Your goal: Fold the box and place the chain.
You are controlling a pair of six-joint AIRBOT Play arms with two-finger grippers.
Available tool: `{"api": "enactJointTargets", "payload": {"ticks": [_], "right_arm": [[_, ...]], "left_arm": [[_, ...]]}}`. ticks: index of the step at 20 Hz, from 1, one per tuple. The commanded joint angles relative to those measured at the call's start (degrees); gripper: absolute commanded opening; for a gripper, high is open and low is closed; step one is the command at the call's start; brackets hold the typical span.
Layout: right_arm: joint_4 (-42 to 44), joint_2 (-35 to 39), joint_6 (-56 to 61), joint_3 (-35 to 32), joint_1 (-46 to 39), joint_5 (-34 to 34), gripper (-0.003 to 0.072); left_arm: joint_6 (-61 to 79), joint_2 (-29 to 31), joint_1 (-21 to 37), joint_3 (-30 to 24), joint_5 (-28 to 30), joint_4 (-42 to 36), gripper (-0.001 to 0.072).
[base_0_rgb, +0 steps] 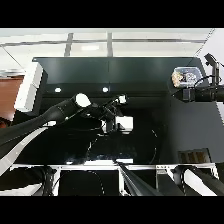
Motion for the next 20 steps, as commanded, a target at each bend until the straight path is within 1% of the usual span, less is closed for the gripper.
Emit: {"api": "enactJointTargets", "payload": {"ticks": [1,3,9,12,16,20], "right_arm": [[0.0,0.0,0.0,0.0,0.0,0.0,0.0017],[0.0,0.0,0.0,0.0,0.0,0.0,0.0017],[-0.2,0.0,0.0,0.0,0.0,0.0,0.0017],[-0.2,0.0,0.0,0.0,0.0,0.0,0.0017],[-0.2,0.0,0.0,0.0,0.0,0.0,0.0017],[-0.2,0.0,0.0,0.0,0.0,0.0,0.0017]], "left_arm": [[0.0,0.0,0.1,1.6,0.3,0.7,0.0707],[0.0,0.0,0.1,2.3,0.4,3.1,0.0707],[-2.9,-0.3,0.1,2.3,-0.1,6.6,0.0707],[-6.2,-1.1,0.0,2.3,-0.9,6.8,0.0707],[-6.5,-1.1,0.1,2.3,-3.9,6.8,0.0707],[-6.4,-1.2,0.0,2.3,-4.1,7.8,0.0708]]}}
